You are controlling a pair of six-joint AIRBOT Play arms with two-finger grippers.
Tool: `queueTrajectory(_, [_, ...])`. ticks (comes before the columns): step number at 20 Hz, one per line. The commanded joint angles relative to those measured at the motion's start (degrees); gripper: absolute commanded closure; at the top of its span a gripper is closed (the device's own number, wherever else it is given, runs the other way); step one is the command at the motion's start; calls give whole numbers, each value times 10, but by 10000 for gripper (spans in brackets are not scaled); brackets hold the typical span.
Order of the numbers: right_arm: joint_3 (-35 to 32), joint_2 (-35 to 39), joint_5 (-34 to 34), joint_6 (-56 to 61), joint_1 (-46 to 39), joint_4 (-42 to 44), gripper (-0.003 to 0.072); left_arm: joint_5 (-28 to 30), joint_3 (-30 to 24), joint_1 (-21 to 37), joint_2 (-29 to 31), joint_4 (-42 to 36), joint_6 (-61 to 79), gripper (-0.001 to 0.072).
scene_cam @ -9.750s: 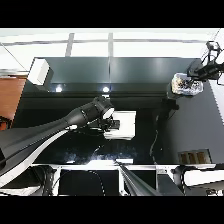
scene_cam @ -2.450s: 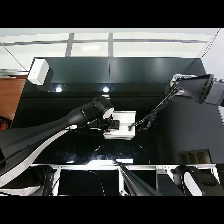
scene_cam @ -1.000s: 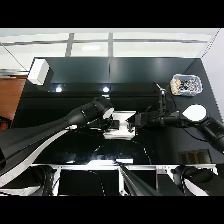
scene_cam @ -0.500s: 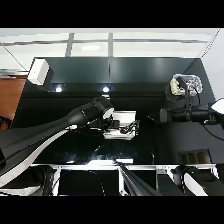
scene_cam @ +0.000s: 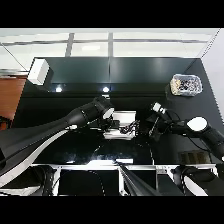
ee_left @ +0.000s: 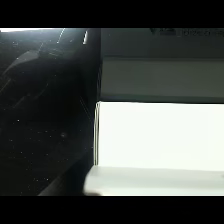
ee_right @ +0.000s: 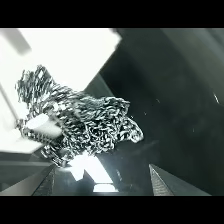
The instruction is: Fold the box and place the chain.
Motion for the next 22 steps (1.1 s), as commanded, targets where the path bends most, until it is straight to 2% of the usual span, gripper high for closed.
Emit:
queueTrajectory(1, [-5, -32, -24, -174, 38, 20, -34, 0, 1, 0, 0, 0, 0, 679])
queueTrajectory(6, [11, -82, -22, -260, 60, 37, -34, 0, 1, 0, 0, 0, 0, 679])
queueTrajectory(15, [30, -141, -39, -265, 61, 53, -34, 0, 1, 0, 0, -1, 0, 679])
queueTrajectory(16, [30, -141, -39, -265, 61, 53, 60, 0, 1, 0, 0, -1, 0, 679])
queueTrajectory(17, [30, -141, -38, -257, 61, 52, 223, 0, 1, 0, 0, -1, 0, 679])
queueTrajectory(18, [30, -141, -37, -256, 61, 52, 317, 0, 1, 0, 0, -1, 0, 679])
queueTrajectory(19, [30, -140, -34, -252, 61, 52, 505, 0, 1, 0, 0, -1, 0, 679])
queueTrajectory(20, [30, -140, -35, -247, 61, 52, 592, 0, 1, 0, 0, -1, 0, 679])
queueTrajectory(21, [30, -140, -35, -242, 61, 52, 630, 0, 1, 0, 0, -1, 0, 679])
queueTrajectory(22, [30, -140, -36, -225, 61, 48, 631, 0, 1, 0, 0, -1, 0, 679])
